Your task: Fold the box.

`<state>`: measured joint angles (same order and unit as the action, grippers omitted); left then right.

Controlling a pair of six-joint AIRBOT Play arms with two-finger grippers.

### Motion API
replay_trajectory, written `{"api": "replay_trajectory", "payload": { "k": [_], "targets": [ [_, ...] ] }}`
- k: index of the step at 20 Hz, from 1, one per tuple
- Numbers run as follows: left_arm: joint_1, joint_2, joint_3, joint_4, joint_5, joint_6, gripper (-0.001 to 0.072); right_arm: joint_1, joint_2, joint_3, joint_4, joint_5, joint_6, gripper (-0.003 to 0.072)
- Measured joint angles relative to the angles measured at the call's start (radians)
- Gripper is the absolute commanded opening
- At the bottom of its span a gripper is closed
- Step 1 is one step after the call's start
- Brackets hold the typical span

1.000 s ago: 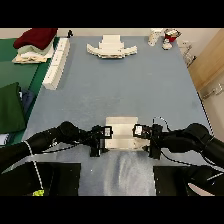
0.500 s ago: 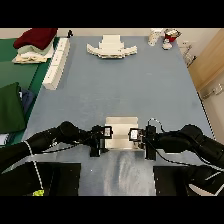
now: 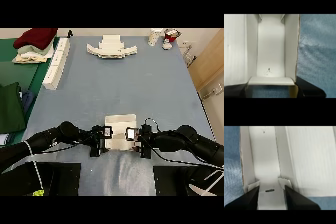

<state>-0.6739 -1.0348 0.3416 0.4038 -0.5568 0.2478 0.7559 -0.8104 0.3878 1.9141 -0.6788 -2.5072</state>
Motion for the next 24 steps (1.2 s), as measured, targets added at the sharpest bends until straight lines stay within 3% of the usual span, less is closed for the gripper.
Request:
{"api": "replay_trajectory", "payload": {
  "k": [6,7,9,10,16,19,21,24],
  "targets": [
    [0.0,0.0,0.0,0.0,0.0,0.002,0.0444,0.0,-0.004,0.0,0.003,0.005,0.0,0.0506],
    [0.0,0.0,0.0,0.0,0.0,0.003,0.0444,-0.003,-0.002,0.003,-0.005,-0.009,0.02,0.0405],
    [0.0,0.0,0.0,0.0,-0.003,0.004,0.0444,-0.006,0.006,0.015,-0.072,-0.074,0.113,0.0048],
    [0.0,0.0,0.0,0.0,-0.003,0.004,0.0444,-0.008,0.011,0.027,-0.12,-0.119,0.191,0.0002],
    [0.0,0.0,0.0,0.0,-0.001,0.003,0.0444,-0.016,0.051,0.12,-0.468,-0.43,0.793,0.0001],
    [0.0,0.0,0.0,0.0,-0.001,0.003,0.0444,-0.089,0.06,0.14,-0.613,-0.532,1.129,0.0001],
    [0.0,0.0,0.0,0.0,-0.001,0.003,0.0444,-0.203,0.061,0.141,-0.62,-0.555,1.265,0.0001],
    [0.0,0.0,0.0,0.0,-0.001,0.003,0.0444,-0.433,0.061,0.121,-0.491,-0.537,1.3,0.0001]
  ]
}}
